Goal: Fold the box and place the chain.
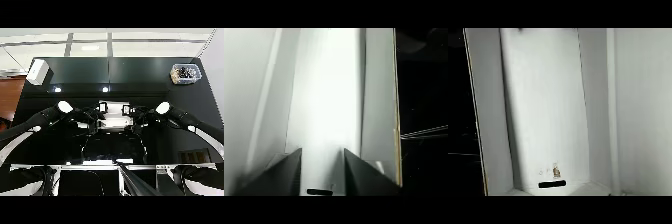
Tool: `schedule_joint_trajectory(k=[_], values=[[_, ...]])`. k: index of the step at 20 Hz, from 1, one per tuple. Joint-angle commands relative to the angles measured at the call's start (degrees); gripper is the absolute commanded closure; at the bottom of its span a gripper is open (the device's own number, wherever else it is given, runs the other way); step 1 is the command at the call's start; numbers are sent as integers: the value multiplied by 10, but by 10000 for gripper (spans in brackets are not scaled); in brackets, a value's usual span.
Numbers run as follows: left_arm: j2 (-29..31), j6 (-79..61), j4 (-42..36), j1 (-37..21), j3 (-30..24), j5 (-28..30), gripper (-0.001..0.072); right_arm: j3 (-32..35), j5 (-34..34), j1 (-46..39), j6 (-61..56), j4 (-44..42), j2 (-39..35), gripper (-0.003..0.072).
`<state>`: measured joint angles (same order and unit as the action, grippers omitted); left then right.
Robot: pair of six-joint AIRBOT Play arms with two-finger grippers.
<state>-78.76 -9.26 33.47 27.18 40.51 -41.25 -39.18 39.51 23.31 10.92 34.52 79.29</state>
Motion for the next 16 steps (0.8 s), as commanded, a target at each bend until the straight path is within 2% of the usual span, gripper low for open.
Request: schedule_joint_trajectory(k=[1, 2, 3, 5, 7, 10, 11, 13, 14, 16], values=[[12, 7, 6, -1, 1, 3, 517, 0, 1, 0, 0, 0, 0, 558], [17, 8, 6, -2, 1, 9, 352, 0, 1, 0, 0, 0, 0, 558], [23, 23, 13, -5, 2, 7, 382, 0, 1, 0, 0, 0, 0, 558], [54, 111, 72, -21, 3, -3, 685, 0, 1, 0, 0, 0, 0, 558], [101, 293, 180, -58, 10, -31, 682, 0, 1, 0, 0, 0, 0, 558], [167, 489, 385, -121, 9, -73, 683, 0, 1, 0, 0, 0, 0, 558], [175, 586, 419, -147, 4, -82, 682, 0, 1, 0, 0, 0, 0, 558], [165, 806, 418, -217, -10, -104, 681, 0, 1, 0, 0, 0, 0, 558], [148, 868, 381, -260, -17, -137, 680, 0, 1, 0, 0, 0, 0, 558], [97, 834, 228, -338, -33, -201, 681, 0, 1, 0, 0, 0, 0, 558]])
